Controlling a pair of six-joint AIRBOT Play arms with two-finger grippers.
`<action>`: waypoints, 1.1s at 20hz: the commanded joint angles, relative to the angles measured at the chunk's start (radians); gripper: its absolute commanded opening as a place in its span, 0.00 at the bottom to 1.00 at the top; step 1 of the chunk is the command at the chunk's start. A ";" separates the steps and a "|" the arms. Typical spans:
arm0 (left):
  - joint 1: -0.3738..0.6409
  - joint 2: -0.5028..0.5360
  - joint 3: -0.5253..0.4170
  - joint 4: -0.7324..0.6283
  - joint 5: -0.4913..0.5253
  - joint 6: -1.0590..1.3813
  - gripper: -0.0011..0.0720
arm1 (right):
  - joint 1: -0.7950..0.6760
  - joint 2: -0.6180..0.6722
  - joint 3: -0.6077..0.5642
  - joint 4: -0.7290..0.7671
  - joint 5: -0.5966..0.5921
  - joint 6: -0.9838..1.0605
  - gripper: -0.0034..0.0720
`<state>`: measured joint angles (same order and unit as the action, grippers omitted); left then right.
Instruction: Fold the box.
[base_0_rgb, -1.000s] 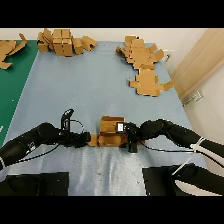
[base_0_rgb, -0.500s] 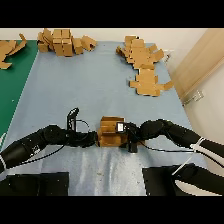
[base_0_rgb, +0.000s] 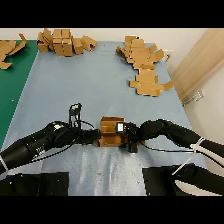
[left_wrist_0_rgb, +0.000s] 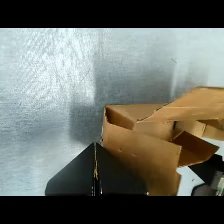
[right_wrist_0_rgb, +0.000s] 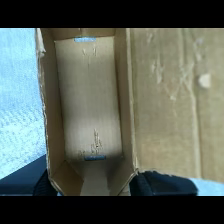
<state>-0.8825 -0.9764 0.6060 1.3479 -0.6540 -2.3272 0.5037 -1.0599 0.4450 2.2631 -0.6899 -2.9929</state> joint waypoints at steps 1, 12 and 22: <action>-0.046 -0.005 0.035 0.099 -0.011 -0.135 0.03 | 0.001 0.000 0.000 0.000 0.000 0.000 0.71; -0.047 -0.005 0.035 0.021 0.042 -0.122 0.04 | 0.001 0.000 0.000 0.000 0.000 0.000 0.71; -0.045 -0.004 0.035 0.021 0.010 -0.119 0.49 | 0.001 0.000 -0.001 0.001 0.000 0.000 0.71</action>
<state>-0.9291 -0.9802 0.6399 1.3697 -0.6186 -2.4477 0.5034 -1.0599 0.4446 2.2639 -0.6899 -2.9921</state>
